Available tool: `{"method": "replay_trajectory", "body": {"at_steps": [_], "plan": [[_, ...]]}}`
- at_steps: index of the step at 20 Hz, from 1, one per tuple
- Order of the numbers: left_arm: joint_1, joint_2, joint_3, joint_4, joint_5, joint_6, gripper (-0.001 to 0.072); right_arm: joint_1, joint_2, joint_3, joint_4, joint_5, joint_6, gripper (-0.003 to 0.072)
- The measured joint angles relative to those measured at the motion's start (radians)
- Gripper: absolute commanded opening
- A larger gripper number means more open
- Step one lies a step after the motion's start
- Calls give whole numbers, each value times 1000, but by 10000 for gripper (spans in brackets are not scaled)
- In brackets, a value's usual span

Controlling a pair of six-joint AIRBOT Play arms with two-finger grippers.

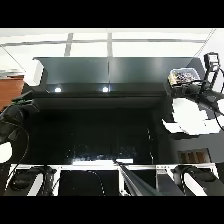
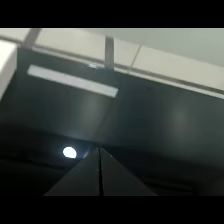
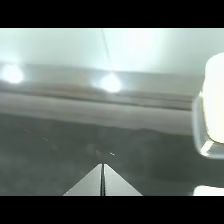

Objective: Fold the box and place the chain.

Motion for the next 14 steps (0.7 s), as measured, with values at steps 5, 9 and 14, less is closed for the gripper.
{"method": "replay_trajectory", "body": {"at_steps": [5,9,14], "plan": [[-56,-95,13,-46,-26,-7,718,4,-40,0,85,-34,-3,718],[-99,-289,148,-22,-151,60,718,-61,-146,87,-67,9,129,715],[-8,-562,407,85,-531,22,717,-358,-341,349,-496,214,377,714]]}}
